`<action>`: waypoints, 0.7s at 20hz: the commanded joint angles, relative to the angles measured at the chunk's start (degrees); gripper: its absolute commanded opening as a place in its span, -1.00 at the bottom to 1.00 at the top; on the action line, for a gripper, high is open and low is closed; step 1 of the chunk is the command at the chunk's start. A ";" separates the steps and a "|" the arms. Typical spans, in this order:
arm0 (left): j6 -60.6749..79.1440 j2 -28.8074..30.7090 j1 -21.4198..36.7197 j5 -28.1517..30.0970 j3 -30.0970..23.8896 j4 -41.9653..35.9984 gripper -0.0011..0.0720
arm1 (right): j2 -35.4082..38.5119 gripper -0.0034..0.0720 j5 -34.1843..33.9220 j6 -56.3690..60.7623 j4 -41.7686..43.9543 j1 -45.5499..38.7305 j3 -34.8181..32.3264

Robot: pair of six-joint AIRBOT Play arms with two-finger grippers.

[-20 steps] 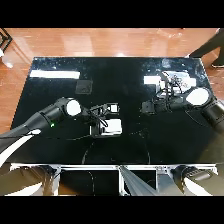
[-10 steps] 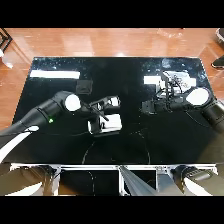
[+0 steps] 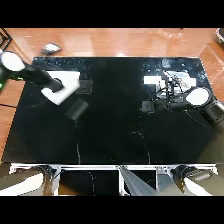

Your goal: Fold the box and place the chain.

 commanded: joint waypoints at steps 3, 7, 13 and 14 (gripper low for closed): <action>-4.98 -9.90 20.72 9.94 7.82 -6.49 -0.92 | 0.02 -0.86 -2.16 -0.02 0.02 -0.02 0.00; -5.01 -22.56 22.12 8.59 19.02 -6.67 -0.92 | 0.02 -0.86 -2.58 -0.04 0.00 0.00 0.00; -8.39 -36.17 19.08 2.49 31.36 -6.60 -0.91 | 0.02 -0.86 -2.78 -0.07 -0.61 0.00 0.00; -8.41 -36.79 18.80 2.43 31.47 -6.56 -0.91 | 0.02 -0.86 -2.73 -0.04 -1.14 0.00 0.00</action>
